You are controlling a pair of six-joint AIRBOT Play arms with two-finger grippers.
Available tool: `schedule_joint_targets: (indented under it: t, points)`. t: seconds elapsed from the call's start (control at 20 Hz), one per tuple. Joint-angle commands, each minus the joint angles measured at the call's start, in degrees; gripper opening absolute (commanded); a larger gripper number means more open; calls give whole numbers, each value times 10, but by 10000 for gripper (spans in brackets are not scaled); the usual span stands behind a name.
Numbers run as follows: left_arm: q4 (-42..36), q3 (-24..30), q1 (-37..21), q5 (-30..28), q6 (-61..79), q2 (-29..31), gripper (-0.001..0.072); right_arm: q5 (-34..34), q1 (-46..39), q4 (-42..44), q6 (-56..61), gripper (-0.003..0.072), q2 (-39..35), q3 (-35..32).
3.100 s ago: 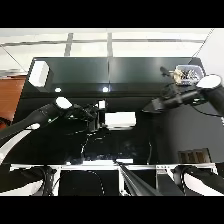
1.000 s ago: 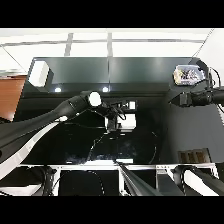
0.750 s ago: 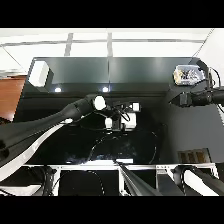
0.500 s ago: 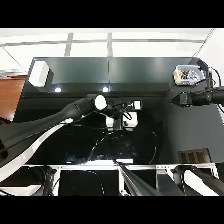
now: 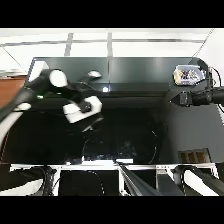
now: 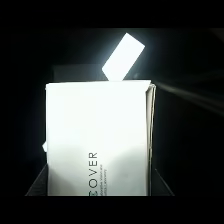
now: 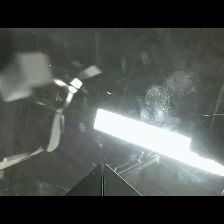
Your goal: Fold the box and place the chain.
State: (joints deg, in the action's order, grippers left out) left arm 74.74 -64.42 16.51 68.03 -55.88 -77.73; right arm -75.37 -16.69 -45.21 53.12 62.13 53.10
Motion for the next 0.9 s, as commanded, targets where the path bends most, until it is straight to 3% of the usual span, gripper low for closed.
schedule_joint_targets:
  t: [0.0,0.2,0.4,0.6,0.85]
  points:
    - [50,49,-172,57,-82,54,148,0,0,-1,3,14,-1,1]
    - [25,110,-358,38,-73,103,149,1,0,0,10,14,-1,1]
    - [-52,134,-470,-44,4,108,166,1,0,8,18,14,-1,1]
    - [-66,133,-481,-183,49,104,166,-4,0,21,33,15,-1,1]
    - [-83,96,-446,-228,78,29,166,11,0,22,52,14,-1,1]
